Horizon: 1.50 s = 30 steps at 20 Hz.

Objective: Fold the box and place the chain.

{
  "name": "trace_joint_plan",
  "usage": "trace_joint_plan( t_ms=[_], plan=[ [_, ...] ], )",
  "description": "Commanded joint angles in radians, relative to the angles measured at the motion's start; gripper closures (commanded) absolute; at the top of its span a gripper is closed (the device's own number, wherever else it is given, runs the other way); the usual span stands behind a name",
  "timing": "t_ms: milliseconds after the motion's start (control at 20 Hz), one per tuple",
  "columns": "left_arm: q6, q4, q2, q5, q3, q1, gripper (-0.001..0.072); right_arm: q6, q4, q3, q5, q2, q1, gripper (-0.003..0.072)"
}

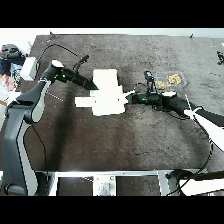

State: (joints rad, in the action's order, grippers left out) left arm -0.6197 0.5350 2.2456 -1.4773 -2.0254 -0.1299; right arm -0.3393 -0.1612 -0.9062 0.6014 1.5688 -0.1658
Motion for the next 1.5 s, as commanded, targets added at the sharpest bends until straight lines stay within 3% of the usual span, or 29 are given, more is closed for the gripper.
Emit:
trace_joint_plan(
  t_ms=[0,150,350,400,450,500,950,1150,1450],
  plan=[
    [0.031,0.030,0.005,-0.026,-0.001,0.000,0.0528,0.004,0.000,0.000,-0.019,0.000,0.000,0.0674],
    [0.084,0.020,0.006,-0.058,-0.001,0.000,0.0530,0.004,0.000,0.000,-0.027,0.000,0.000,0.0674],
    [0.150,-0.032,0.006,-0.042,-0.001,0.000,0.0697,0.004,0.000,0.000,-0.032,0.000,0.000,0.0673],
    [0.157,-0.043,0.006,-0.042,-0.001,0.000,0.0697,0.003,0.000,0.000,-0.033,0.000,0.000,0.0614],
    [0.158,-0.045,0.006,-0.042,-0.001,0.000,0.0698,0.003,0.000,0.000,-0.033,0.000,0.001,0.0409],
    [0.184,-0.044,0.006,-0.043,-0.001,0.000,0.0698,0.004,-0.001,0.000,-0.034,-0.004,0.003,0.0393],
    [0.713,-0.044,0.006,0.042,-0.001,0.000,0.0699,0.003,-0.004,0.001,-0.022,-0.120,0.177,0.0393],
    [0.788,-0.034,0.006,0.114,0.000,0.000,0.0699,0.003,-0.065,0.002,-0.022,-0.120,0.182,0.0393],
    [0.813,0.072,0.006,0.126,0.021,0.000,0.0698,0.003,-0.068,0.002,-0.023,-0.120,0.182,0.0393]
  ],
)
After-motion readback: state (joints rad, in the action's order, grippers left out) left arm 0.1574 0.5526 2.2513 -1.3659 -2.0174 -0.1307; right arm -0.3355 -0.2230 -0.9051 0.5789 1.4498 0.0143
